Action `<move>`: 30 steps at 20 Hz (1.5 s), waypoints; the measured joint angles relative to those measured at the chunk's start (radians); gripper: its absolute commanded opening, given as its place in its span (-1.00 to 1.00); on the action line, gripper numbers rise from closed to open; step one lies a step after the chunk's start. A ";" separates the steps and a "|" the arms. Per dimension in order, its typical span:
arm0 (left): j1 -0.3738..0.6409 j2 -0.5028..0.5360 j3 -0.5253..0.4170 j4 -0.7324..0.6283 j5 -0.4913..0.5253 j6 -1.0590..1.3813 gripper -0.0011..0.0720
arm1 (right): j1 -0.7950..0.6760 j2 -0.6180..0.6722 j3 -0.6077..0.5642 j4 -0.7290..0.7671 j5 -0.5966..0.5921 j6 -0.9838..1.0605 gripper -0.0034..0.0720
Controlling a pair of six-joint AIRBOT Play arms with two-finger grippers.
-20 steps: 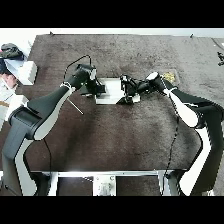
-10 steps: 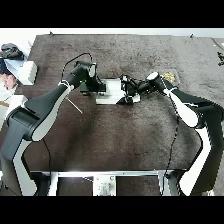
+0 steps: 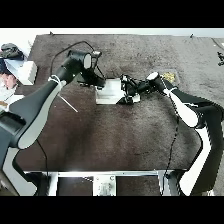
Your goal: Fold the box and place the chain.
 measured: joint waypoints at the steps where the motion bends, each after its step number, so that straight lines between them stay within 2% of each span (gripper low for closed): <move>1: 0.000 0.020 -0.003 0.001 0.008 0.020 0.73 | 0.000 0.000 0.000 0.000 0.000 0.000 0.25; 4: 0.016 0.069 -0.025 -0.005 0.031 0.082 0.73 | 0.000 0.000 0.000 0.000 0.000 0.000 0.25; 7: 0.056 0.129 -0.118 -0.072 0.098 0.168 0.73 | 0.000 0.000 0.000 0.000 0.000 0.000 0.25; 12: 0.169 0.242 -0.378 -0.369 0.285 0.521 0.68 | 0.000 0.000 0.000 0.000 0.000 0.000 0.25; 16: 0.260 0.271 -0.488 -0.563 0.332 0.805 0.68 | 0.000 0.000 0.000 0.000 0.000 0.000 0.25; 22: 0.302 0.278 -0.522 -0.712 0.424 0.955 0.68 | 0.000 0.000 0.000 0.001 0.000 0.000 0.25; 25: 0.327 0.241 -0.512 -0.798 0.447 1.069 0.68 | 0.000 0.000 0.000 0.001 0.000 0.000 0.25; 27: 0.363 0.190 -0.490 -0.882 0.428 1.192 0.67 | 0.000 0.000 0.000 0.001 0.000 0.000 0.25; 30: 0.416 0.089 -0.436 -1.012 0.314 1.422 0.67 | 0.000 0.000 0.000 0.001 0.000 0.000 0.25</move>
